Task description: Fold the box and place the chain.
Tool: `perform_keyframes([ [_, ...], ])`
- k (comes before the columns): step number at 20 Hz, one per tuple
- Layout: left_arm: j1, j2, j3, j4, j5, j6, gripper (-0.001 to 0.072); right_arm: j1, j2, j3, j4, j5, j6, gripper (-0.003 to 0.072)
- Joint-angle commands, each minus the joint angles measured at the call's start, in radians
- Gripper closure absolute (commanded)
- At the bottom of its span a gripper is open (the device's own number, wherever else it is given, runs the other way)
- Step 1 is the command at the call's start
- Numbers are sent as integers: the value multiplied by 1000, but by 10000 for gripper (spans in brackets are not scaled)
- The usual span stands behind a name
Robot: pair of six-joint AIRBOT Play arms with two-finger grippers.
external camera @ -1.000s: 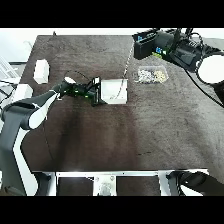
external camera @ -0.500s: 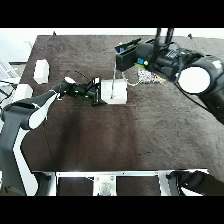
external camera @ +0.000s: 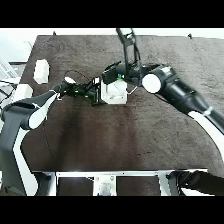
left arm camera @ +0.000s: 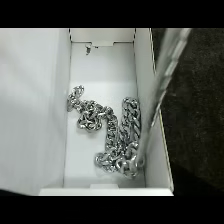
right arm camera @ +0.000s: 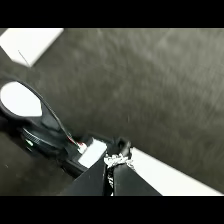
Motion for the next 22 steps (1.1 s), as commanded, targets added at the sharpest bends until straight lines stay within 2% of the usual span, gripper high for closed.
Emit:
perform_keyframes([
  [1, 1, -1, 0, 0, 0, 0, 238, -7, -122, -21, -1, 5, 21, 680],
  [6, 1, -1, 0, 0, -1, 0, 238, -43, -279, -125, -3, 1, 21, 662],
  [7, 1, -1, 0, 0, -1, 0, 238, -54, -283, -129, -2, 2, 21, 449],
  [8, 1, -1, 0, 0, -1, 0, 238, -67, -278, -127, -1, 0, 21, 305],
  [13, 1, -1, 0, 0, -1, 0, 238, -172, -179, -121, -6, 3, 20, 304],
  [18, 1, -1, 0, 0, 0, 0, 238, -359, -66, -145, -24, 19, 30, 304],
  [19, 1, -1, 0, 0, 0, 0, 237, -398, -73, -153, -23, 10, 63, 274],
  [20, 1, -1, 0, 0, 0, 0, 238, -434, -92, -164, -13, -14, 101, 161],
  [22, 1, -1, 0, 0, 1, 0, 238, -480, -161, -164, 53, -60, 97, 149],
])
